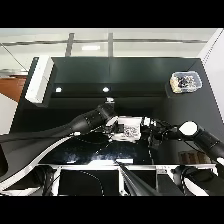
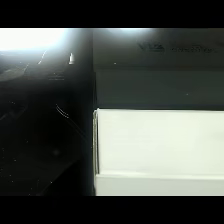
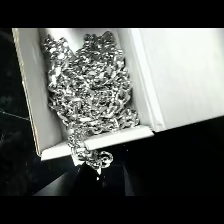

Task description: Fold the box and place the chain.

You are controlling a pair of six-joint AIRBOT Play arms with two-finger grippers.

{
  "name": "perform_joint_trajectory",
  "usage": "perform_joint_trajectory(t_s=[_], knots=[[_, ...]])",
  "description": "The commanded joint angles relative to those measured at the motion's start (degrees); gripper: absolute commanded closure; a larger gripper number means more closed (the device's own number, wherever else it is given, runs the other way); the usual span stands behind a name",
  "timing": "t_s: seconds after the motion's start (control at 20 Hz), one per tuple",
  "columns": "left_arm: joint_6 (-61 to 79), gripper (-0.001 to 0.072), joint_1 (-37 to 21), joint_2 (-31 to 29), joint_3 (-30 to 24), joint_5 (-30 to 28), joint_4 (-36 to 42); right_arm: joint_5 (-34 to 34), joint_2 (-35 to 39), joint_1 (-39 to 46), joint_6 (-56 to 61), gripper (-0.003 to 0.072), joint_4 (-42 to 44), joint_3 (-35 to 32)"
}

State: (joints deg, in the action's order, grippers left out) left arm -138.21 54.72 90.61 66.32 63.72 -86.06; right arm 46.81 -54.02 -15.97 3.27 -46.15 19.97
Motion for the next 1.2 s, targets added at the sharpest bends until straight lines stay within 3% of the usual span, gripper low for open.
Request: perform_joint_trajectory(t_s=[0.0,0.35,0.45,0.5,0.55,0.75,0.95,1.15], knots=[[0.0,0.0678,-0.02,0.02,-0.02,-0.02,-0.02,-0.46,-1.31,0.0,-2.67,0.0357,0.7,0.04],[0.0,0.0678,-0.02,0.02,-0.02,0.0,-0.02,-3.28,-2.75,-4.13,-3.1,0.036,0.46,0.04],[0.0,0.0678,-0.02,0.02,-0.02,0.0,-0.02,-3.58,-2.75,-4.13,-3.06,0.0505,-0.35,0.04],[0.0,0.0678,-0.02,0.02,-0.02,0.0,0.0,-3.37,-2.75,-4.13,-2.86,0.0515,-1.4,0.04],[0.0,0.0678,-0.02,0.02,-0.02,0.0,-0.02,-3.3,-2.73,-4.13,-1.9,0.0633,-2.12,0.04],[0.0,0.0678,-0.02,0.02,-0.02,0.0,-0.02,-3.37,-2.25,-4.11,1.57,0.0637,-2.64,0.07],[0.0,0.0678,-0.02,0.02,-0.02,0.0,-0.02,-2.58,1.44,-2.67,11.19,0.0636,-9.38,0.09],[0.0,0.0678,-0.02,0.02,-0.02,-0.02,-0.02,7.54,9.07,0.09,17.31,0.0636,-10.51,2.01]])
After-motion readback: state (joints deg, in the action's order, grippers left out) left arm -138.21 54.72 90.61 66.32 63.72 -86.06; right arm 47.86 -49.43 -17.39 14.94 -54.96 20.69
